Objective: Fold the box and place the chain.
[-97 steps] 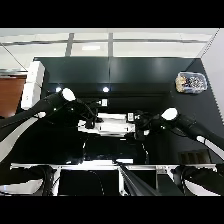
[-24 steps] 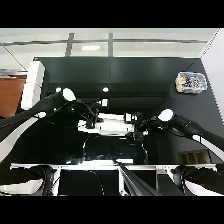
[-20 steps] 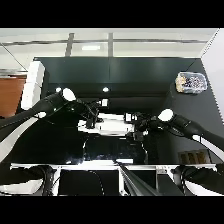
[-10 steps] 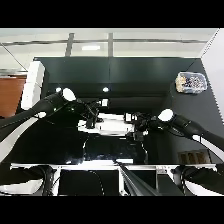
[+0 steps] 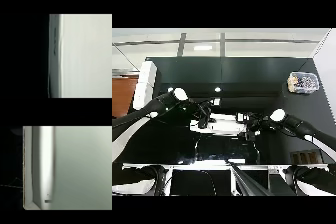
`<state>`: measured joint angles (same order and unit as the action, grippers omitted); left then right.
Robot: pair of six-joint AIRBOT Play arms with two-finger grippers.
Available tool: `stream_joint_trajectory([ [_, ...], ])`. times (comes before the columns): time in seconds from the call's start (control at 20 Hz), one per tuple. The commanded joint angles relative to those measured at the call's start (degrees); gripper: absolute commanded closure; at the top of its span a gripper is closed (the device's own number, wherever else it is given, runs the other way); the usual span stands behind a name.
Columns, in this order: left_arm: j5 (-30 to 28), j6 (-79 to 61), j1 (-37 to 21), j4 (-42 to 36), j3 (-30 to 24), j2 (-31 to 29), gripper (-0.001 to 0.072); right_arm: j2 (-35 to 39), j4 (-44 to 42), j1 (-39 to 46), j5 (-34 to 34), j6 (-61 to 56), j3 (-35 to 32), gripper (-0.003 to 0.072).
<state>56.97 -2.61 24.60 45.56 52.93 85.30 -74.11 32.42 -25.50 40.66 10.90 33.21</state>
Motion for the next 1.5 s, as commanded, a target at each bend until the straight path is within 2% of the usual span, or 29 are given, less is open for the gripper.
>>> stream_joint_trajectory([
  [0.0, 1.77, -0.15, 0.0, 0.46, 0.02, -0.09, 0.0342, -0.02, 0.0, 0.02, 0.0, 0.02, -0.02, 0.0485],
  [0.15, 1.99, 1.11, -0.59, 2.08, 0.02, -1.95, 0.0126, -0.02, 0.0, 0.02, 0.0, 0.02, -0.02, 0.0485],
  [0.2, 2.16, 3.56, -1.16, 4.11, 0.02, -3.43, 0.001, -0.02, 0.0, 0.02, 0.0, 0.02, -0.02, 0.0485],
  [0.4, 3.61, 13.77, -5.75, 17.33, 0.02, -11.23, -0.0008, -0.02, 0.0, 0.02, 0.0, 0.02, -0.02, 0.0485],
  [0.5, 4.57, 17.94, -9.53, 18.62, 0.02, -15.56, 0.0, -0.02, 0.0, 0.02, 0.0, 0.02, -0.02, 0.0485],
  [0.55, 5.33, 20.59, -11.37, 18.38, 0.02, -17.31, 0.0036, -0.02, 0.02, 0.02, 0.0, 0.02, -0.02, 0.0485],
  [0.6, 6.78, 24.7, -13.0, 18.43, 0.02, -18.78, 0.0199, -0.02, 0.02, 0.02, 0.0, 0.02, -0.02, 0.0485],
  [0.65, 9.09, 27.56, -14.27, 18.4, 0.02, -19.71, 0.0466, -0.02, 0.0, 0.02, 0.0, 0.02, -0.02, 0.0485],
  [0.7, 12.76, 28.44, -15.04, 18.38, 0.02, -20.02, 0.0686, -0.02, 0.0, 0.02, 0.02, 0.02, -0.02, 0.0485],
  [0.8, 19.69, 30.36, -14.99, 16.31, -1.2, -20.0, 0.0687, -0.02, 0.02, 0.02, 0.0, 0.02, -0.02, 0.0485],
  [0.85, 21.33, 33.97, -14.67, 12.72, -2.86, -20.0, 0.0687, -0.02, 0.0, 0.02, 0.0, 0.02, -0.02, 0.0485],
  [0.9, 21.55, 37.79, -14.23, 6.6, -5.03, -20.0, 0.0687, -0.02, 0.02, 0.02, 0.0, 0.02, -0.02, 0.0484],
  [1.0, 20.59, 36.85, -13.2, -12.0, -10.64, -19.98, 0.0687, -0.02, 0.02, 0.02, 0.0, 0.02, -0.02, 0.0485],
  [1.05, 17.86, 34.95, -12.2, -18.93, -13.27, -19.98, 0.0687, -0.02, 0.0, 0.02, 0.0, 0.02, -0.02, 0.0485],
  [1.1, 14.03, 34.01, -11.15, -22.58, -15.04, -19.93, 0.0687, -0.02, 0.0, 0.02, 0.0, 0.02, -0.02, 0.0485],
  [1.2, 5.22, 32.96, -8.66, -24.17, -16.74, -19.71, 0.0687, -0.02, 0.0, 0.02, 0.0, 0.02, -0.02, 0.0485],
  [1.4, -11.82, 23.65, -3.28, -31.12, -16.59, -18.99, 0.0686, -0.02, 0.0, 0.02, 0.0, 0.02, -0.02, 0.0485],
  [1.45, -16.22, 23.34, -1.92, -30.25, -15.93, -18.69, 0.0686, -0.02, 0.0, 0.02, 0.0, 0.02, -0.02, 0.0484],
])
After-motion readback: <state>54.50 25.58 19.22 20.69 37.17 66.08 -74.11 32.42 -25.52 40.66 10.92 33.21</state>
